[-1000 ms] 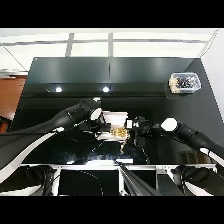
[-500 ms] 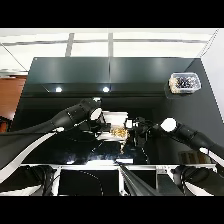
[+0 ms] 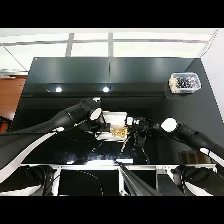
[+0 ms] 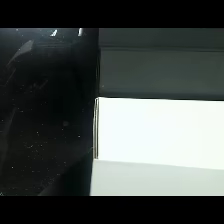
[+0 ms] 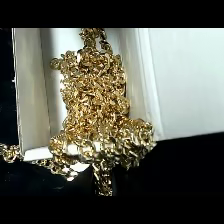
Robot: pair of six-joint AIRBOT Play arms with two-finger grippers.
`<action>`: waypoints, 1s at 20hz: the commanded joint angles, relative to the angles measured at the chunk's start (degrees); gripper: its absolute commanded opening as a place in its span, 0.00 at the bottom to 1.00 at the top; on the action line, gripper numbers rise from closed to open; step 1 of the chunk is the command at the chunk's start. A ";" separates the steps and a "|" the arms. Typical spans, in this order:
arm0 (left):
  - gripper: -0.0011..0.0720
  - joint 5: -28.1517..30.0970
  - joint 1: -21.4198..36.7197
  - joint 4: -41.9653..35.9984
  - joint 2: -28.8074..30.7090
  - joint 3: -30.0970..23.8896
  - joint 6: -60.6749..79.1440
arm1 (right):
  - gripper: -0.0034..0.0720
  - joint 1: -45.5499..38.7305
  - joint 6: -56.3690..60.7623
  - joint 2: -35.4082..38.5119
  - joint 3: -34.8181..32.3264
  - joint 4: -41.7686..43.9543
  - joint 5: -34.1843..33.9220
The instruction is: Fold the box and place the chain.
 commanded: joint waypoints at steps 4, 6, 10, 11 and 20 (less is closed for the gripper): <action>0.06 -0.02 0.04 -0.02 -0.09 0.04 -0.02 | 0.10 -9.07 23.50 9.66 2.62 -13.92 12.96; 0.06 0.02 0.04 -0.02 -0.11 0.04 -0.02 | 0.10 -13.40 26.16 13.77 5.62 -14.78 20.68; 0.06 0.02 0.04 -0.04 -0.24 0.04 -0.02 | 0.10 -16.68 31.12 18.36 16.55 -6.23 32.06; 0.06 0.02 0.04 -0.04 -0.24 0.04 -0.02 | 0.10 -16.63 32.30 18.34 19.85 -2.27 33.66; 0.06 0.02 0.04 -0.02 -0.24 0.04 -0.02 | 0.10 -16.50 35.74 18.08 29.59 18.36 31.52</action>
